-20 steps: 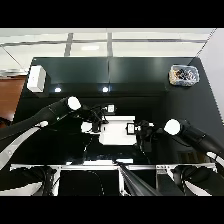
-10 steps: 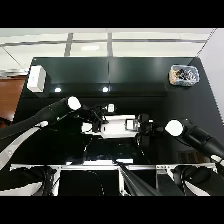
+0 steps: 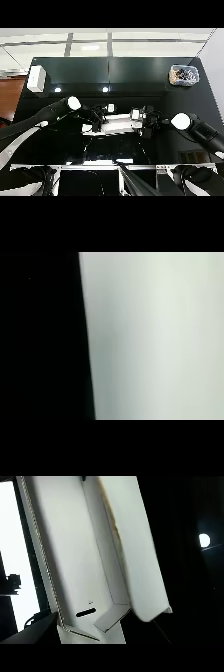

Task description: Fold the box and place the chain.

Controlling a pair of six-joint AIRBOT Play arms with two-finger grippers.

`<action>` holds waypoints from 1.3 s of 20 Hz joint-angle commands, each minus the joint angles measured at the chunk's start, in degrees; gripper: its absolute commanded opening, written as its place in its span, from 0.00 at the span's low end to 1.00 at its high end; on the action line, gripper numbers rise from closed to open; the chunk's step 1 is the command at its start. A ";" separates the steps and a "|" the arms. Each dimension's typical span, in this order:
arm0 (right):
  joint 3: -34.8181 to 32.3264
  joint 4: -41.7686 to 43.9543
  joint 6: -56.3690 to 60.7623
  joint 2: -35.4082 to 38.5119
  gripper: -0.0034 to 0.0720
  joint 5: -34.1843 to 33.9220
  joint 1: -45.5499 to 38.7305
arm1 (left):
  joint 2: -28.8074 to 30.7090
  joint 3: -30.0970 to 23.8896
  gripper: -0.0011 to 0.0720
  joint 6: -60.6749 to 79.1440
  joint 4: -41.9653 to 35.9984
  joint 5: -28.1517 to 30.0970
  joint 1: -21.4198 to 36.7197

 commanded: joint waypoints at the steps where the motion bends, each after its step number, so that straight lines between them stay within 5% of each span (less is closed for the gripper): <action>1: 0.07 4.39 -3.28 -1.57 0.88 0.13 -1.42 | 0.00 -0.04 0.06 0.04 0.04 -0.17 0.00; 6: 0.07 15.50 -15.85 -6.82 0.88 4.92 -1.42 | 0.00 -0.04 0.06 0.04 0.04 -0.15 0.00; 26: 0.07 15.52 -21.42 -15.72 0.88 3.80 -1.55 | 0.00 -0.04 0.06 0.04 0.04 -0.22 0.00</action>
